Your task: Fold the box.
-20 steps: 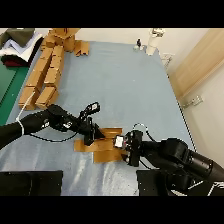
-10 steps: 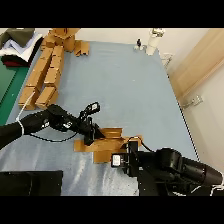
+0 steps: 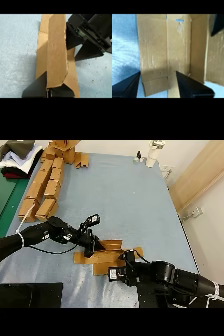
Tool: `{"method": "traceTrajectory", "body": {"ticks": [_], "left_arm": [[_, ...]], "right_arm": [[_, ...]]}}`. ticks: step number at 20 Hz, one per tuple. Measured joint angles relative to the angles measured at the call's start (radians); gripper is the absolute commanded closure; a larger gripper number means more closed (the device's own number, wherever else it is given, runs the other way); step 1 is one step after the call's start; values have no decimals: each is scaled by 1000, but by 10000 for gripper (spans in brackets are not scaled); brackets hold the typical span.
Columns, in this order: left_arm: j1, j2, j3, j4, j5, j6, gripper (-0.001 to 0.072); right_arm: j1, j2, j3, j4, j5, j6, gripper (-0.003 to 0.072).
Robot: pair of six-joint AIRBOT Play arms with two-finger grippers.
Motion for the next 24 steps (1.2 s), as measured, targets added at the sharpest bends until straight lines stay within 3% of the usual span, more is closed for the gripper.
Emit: {"method": "traceTrajectory", "body": {"ticks": [14,24], "left_arm": [[0,0,0,0,0,0,698],[0,0,0,0,0,0,698]], "right_arm": [[16,2,44,-108,3,125,-30],[-2,61,47,-246,-32,351,-30]]}}
